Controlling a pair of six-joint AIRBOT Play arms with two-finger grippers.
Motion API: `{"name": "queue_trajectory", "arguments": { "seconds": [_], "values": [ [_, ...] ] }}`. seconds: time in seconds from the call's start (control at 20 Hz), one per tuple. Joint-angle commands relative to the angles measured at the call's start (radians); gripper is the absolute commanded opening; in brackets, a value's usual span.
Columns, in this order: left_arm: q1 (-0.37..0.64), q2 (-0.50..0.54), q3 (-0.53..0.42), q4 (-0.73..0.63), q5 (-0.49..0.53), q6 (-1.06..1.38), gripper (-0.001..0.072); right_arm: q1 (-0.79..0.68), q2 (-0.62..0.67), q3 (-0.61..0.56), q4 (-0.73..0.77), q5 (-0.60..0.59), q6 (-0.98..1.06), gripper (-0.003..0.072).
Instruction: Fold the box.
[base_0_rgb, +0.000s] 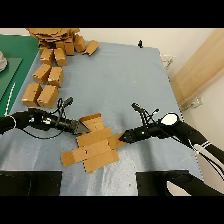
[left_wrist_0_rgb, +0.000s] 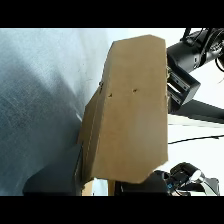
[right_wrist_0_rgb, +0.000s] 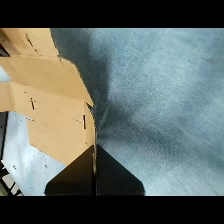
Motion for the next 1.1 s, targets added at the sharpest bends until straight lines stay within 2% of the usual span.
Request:
{"name": "queue_trajectory", "arguments": {
  "seconds": [0.0,0.7,0.75,0.8,1.05],
  "values": [
    [0.0,-0.002,0.001,-0.001,0.019,0.005,0.0214,0.001,0.001,0.0,0.0,0.001,0.0,0.0004],
    [0.0,-0.002,0.051,0.049,0.026,-0.026,0.0212,0.001,0.001,0.0,0.0,0.006,0.0,0.0003],
    [0.0,-0.002,0.051,0.05,0.026,-0.026,0.0104,0.001,0.001,0.0,0.0,0.004,0.0,0.0004],
    [0.0,-0.002,0.051,0.05,0.026,-0.026,0.0041,0.001,0.001,0.0,0.0,0.001,0.0,0.0004],
    [0.0,-0.002,0.055,0.047,0.027,0.023,0.0011,0.001,0.001,0.0,0.0,-0.022,0.0,0.0005]
  ]
}}
